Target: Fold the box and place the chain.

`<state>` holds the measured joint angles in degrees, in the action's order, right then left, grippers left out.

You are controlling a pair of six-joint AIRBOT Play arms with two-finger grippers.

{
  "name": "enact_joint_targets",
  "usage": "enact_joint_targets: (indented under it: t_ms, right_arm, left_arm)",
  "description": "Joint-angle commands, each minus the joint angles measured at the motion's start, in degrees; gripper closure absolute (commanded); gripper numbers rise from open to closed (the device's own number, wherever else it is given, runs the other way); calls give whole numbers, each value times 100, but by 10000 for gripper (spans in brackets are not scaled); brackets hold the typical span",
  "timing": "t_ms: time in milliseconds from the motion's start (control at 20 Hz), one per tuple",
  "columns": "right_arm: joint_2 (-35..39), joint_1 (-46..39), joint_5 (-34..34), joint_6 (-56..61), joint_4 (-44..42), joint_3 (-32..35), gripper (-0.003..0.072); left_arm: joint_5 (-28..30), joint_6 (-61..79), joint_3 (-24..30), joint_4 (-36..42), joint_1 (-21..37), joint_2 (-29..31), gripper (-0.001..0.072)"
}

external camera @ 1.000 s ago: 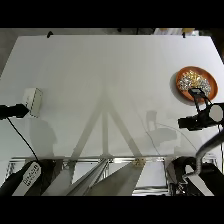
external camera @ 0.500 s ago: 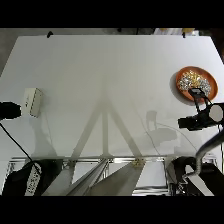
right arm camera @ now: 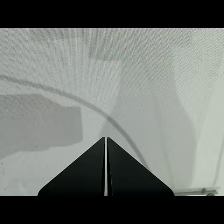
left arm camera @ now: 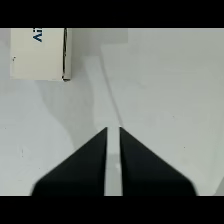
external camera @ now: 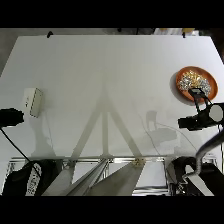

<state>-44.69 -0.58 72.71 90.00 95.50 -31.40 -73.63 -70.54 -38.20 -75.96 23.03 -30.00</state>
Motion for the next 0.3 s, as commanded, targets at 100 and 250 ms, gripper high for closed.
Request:
enact_joint_targets:
  t_ms: [100, 250]
  right_arm:
    - [-2, -2, 0, 2, 0, 2, 670]
    - [-2, -2, 0, 2, 0, 2, 670]
  left_arm:
    - [98, -24, 4, -214, -2, 7, 437]
    - [273, -22, 4, -219, -2, 4, 437]
